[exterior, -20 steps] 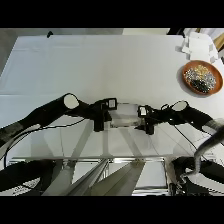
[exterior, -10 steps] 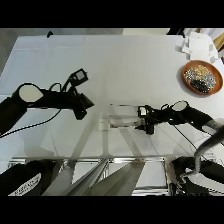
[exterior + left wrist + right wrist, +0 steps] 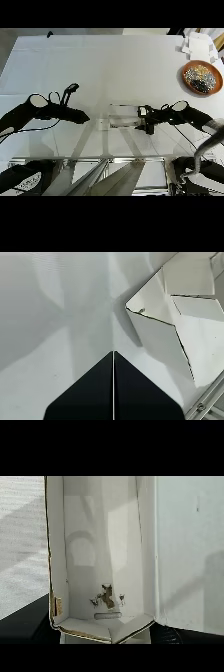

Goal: Fold the box and place the chain.

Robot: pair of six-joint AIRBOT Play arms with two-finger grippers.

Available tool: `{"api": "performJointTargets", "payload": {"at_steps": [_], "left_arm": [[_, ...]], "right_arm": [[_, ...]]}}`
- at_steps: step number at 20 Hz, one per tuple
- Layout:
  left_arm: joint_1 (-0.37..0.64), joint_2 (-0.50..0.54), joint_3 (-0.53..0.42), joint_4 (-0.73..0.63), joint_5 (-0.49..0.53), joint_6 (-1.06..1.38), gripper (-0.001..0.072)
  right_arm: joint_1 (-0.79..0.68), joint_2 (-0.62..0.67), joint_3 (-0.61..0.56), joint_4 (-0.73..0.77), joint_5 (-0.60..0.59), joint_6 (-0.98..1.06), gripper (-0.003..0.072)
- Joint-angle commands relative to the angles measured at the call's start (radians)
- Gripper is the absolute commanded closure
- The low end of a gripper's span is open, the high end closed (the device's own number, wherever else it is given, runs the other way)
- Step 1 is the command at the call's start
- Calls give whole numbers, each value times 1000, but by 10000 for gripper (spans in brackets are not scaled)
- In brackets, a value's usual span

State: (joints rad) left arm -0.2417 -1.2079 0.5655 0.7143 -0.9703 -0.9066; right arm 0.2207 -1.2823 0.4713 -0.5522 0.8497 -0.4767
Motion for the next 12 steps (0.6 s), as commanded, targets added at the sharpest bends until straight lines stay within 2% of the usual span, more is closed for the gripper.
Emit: {"api": "performJointTargets", "payload": {"at_steps": [1, 7, 12], "left_arm": [[-40, -121, -13, -107, 37, -18, 707], [-110, -154, -13, -167, 121, -39, 708], [-116, -156, -13, -167, 121, -66, 708]], "right_arm": [[0, 0, 0, 0, 0, 0, 327], [0, 0, 0, 0, 0, 0, 327], [0, 0, 0, 0, 0, 0, 327]]}}
